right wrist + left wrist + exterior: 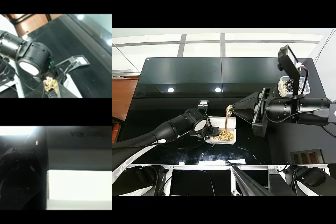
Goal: Fold the box and place the chain.
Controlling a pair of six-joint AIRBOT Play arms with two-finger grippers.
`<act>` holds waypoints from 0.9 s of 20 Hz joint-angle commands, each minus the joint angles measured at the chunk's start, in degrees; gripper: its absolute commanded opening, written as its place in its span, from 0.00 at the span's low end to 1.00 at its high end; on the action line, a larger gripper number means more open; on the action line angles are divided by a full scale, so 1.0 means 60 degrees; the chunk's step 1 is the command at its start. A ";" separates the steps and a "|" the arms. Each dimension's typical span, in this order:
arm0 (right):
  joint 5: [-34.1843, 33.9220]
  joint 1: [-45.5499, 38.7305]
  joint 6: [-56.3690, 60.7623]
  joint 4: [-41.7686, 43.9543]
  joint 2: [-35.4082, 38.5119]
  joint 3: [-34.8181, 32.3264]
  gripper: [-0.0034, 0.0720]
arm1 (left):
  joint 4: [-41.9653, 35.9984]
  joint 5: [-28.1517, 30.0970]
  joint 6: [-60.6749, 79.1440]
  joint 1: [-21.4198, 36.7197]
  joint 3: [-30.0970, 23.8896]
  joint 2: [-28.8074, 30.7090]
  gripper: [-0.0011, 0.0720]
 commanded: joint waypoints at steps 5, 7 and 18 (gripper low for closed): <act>0.0918 -0.1024 0.0441 -0.0874 0.0291 0.0426 0.08 | -0.0004 -0.0007 0.0004 0.0007 0.0007 0.0000 0.06; 0.1399 -0.1395 0.0568 -0.0863 0.0372 0.0426 0.08 | 0.0000 -0.0007 0.0004 0.0007 0.0007 0.0000 0.06; 0.2062 -0.1494 0.0685 -0.0259 0.0368 0.0415 0.08 | 0.0007 0.0018 0.0004 0.0007 0.0007 0.0000 0.06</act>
